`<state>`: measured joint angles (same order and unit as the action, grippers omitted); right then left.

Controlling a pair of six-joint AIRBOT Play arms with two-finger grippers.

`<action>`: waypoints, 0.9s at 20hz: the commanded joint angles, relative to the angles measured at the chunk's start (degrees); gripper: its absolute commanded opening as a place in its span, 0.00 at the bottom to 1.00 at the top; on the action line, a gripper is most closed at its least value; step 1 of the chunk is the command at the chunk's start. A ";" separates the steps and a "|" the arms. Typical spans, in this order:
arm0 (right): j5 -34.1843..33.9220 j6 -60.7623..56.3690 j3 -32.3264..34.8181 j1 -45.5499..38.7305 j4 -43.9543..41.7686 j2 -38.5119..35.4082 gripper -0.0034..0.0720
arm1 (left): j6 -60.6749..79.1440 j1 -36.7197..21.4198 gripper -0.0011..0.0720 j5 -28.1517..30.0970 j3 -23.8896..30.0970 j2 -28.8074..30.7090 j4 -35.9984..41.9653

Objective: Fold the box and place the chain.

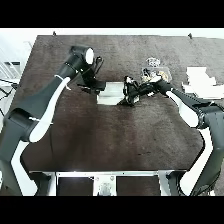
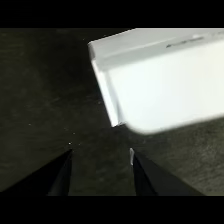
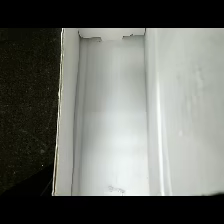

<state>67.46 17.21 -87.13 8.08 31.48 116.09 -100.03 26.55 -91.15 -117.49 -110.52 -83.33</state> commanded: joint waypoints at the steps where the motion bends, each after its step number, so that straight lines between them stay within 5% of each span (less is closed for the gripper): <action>1: 0.11 0.00 0.00 0.02 0.02 0.02 0.69 | 8.63 -2.64 0.71 -2.40 0.04 3.10 1.42; 2: 0.11 0.00 0.00 0.02 0.02 0.02 0.69 | 11.76 -3.69 0.97 -2.29 0.04 4.04 2.91; 3: 0.11 0.00 0.00 0.02 0.02 0.02 0.69 | 13.84 -4.72 1.00 -0.98 0.04 5.03 3.78; 8: 0.11 0.00 0.00 0.02 0.02 0.02 0.69 | 43.71 -11.34 1.00 13.20 2.99 6.01 20.06; 13: 0.13 0.00 0.00 0.02 0.02 0.02 0.69 | 54.18 -16.55 1.00 22.82 9.33 5.97 18.18; 16: 0.13 0.00 0.00 0.02 0.02 0.02 0.69 | 57.42 -16.61 1.00 24.28 9.49 5.77 21.73; 18: 0.11 0.00 0.02 0.02 0.02 0.02 0.69 | 77.24 -17.09 1.00 19.82 10.54 4.76 29.22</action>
<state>67.55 17.21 -87.13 8.08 31.51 116.09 -42.15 10.39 -69.78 -108.27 -104.99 -61.39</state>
